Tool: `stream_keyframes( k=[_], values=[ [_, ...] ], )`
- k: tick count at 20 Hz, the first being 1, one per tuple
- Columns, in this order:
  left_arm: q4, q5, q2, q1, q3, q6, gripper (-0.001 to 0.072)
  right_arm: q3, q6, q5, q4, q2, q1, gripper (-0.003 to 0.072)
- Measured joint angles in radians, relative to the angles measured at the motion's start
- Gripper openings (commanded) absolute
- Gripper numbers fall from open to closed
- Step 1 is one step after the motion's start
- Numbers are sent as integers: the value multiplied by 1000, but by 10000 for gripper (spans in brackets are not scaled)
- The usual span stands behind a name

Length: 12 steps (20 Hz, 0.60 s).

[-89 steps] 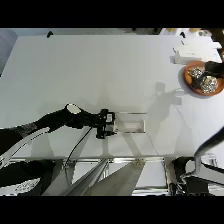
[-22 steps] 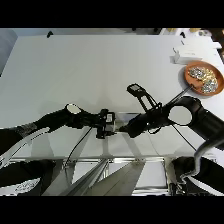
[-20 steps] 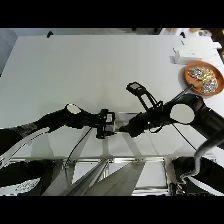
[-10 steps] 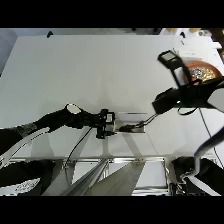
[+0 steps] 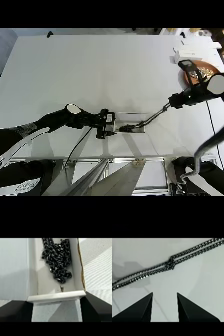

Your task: Fold the box and place the chain.

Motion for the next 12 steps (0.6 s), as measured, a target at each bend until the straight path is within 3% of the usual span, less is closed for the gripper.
stream_keyframes(
  k=[5, 7, 11, 12],
  values=[
    [0, 0, 0, 0, 0, 0, 208, -48, -21, -84, 13, -120, -23, 329],
    [0, 0, 0, 0, 0, 0, 208, -54, -24, -121, 14, -161, -26, 262],
    [0, 0, 0, 0, 0, 0, 208, -58, -27, -174, 17, -232, -27, 253],
    [0, 0, 0, 0, 0, 0, 208, -58, -27, -187, 17, -248, -27, 215]
  ],
)
